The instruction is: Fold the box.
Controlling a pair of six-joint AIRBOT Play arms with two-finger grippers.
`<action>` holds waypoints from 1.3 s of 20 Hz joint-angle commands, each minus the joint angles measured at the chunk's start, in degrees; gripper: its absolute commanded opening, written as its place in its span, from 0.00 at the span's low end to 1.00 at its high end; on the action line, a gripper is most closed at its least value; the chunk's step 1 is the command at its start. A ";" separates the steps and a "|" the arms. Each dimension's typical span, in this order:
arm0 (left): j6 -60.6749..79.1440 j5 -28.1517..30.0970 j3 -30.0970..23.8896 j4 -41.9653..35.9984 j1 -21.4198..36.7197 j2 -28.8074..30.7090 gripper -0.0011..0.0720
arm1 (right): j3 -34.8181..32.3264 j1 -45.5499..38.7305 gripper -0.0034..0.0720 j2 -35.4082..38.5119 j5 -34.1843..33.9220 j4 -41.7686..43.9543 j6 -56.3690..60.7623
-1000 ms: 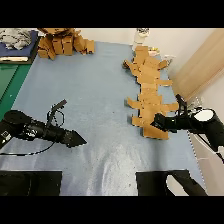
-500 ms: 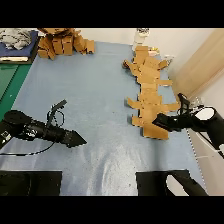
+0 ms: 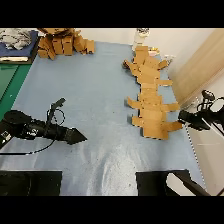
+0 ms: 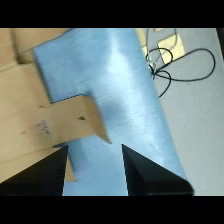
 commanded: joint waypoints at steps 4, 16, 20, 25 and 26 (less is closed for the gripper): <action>0.17 2.36 0.00 -0.28 0.04 -0.02 0.96 | 1.31 -6.73 0.77 -7.52 -1.31 6.47 -7.08; 0.17 2.16 0.00 -0.72 0.04 -0.02 0.96 | 1.25 -6.62 0.75 -14.93 -0.90 15.43 -13.70; 0.15 1.99 0.00 -0.96 0.04 -0.02 0.96 | 1.20 -6.62 0.60 -16.72 -0.02 17.14 -15.85; 0.15 -0.35 0.00 -1.14 0.04 -0.02 0.96 | 1.20 -6.62 0.50 -16.74 -0.02 21.38 -19.71; 0.15 -0.37 0.00 -1.14 0.04 -0.02 0.96 | 1.20 -6.62 0.50 -16.74 -0.04 21.31 -20.28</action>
